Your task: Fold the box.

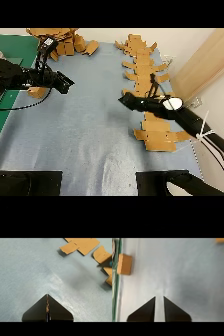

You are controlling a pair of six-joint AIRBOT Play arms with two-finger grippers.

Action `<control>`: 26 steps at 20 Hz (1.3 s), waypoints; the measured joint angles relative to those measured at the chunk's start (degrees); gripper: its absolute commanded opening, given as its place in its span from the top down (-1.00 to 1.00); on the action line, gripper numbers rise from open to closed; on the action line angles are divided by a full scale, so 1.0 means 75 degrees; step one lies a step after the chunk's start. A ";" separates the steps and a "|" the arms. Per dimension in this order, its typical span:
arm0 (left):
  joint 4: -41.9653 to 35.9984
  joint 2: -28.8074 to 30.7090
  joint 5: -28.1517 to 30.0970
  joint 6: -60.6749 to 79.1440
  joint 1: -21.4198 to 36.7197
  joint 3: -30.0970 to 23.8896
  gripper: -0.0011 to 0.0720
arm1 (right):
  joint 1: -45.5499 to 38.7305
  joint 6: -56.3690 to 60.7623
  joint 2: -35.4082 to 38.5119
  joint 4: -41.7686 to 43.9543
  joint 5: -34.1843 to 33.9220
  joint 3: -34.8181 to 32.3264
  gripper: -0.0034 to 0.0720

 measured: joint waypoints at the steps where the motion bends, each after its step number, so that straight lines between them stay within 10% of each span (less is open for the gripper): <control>1: 0.0000 0.0000 -0.0003 0.0000 0.0000 0.0000 0.94 | -0.0510 0.0242 -0.0061 -0.0408 0.0323 0.0318 -0.04; 11: -0.0609 0.0000 -0.0009 -0.0006 0.0000 0.0000 0.94 | -0.6787 0.1037 -0.0402 -0.4841 0.4715 0.1749 -0.22; 26: -0.0854 0.0000 -0.0274 -0.1259 -0.0041 0.0000 0.94 | -0.9772 -0.1376 -0.0903 -0.4459 0.5147 0.0600 -0.36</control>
